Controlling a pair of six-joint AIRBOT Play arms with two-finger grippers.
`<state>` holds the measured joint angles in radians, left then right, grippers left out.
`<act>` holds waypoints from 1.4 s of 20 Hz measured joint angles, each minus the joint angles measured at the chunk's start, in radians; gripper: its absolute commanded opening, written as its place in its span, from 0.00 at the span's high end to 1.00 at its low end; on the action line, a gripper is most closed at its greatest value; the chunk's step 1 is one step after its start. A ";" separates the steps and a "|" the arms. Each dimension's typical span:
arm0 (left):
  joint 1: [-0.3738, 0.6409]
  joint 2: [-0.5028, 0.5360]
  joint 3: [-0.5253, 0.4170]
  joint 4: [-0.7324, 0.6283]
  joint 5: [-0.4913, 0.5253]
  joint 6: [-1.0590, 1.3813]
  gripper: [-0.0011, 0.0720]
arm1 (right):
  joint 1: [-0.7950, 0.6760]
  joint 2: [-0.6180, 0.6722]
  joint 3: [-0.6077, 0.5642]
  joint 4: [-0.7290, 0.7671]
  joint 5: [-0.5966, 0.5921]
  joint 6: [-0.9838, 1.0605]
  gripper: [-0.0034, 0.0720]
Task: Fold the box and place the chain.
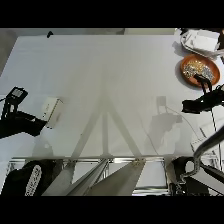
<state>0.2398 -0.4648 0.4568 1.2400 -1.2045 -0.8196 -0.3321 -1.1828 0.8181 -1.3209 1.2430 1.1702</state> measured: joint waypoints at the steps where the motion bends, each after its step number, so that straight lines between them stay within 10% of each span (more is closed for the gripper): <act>1: -0.018 0.019 0.000 -0.013 -0.030 0.000 0.51 | 0.000 0.000 0.000 0.000 -0.003 0.000 0.94; 28: -0.075 0.068 -0.020 -0.207 -0.161 -0.086 0.50 | 0.000 0.000 0.000 0.000 -0.017 0.000 0.94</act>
<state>0.1650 -0.3969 0.4366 1.0328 -1.3655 -0.9054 -0.3321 -1.1828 0.8181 -1.3209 1.2263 1.1706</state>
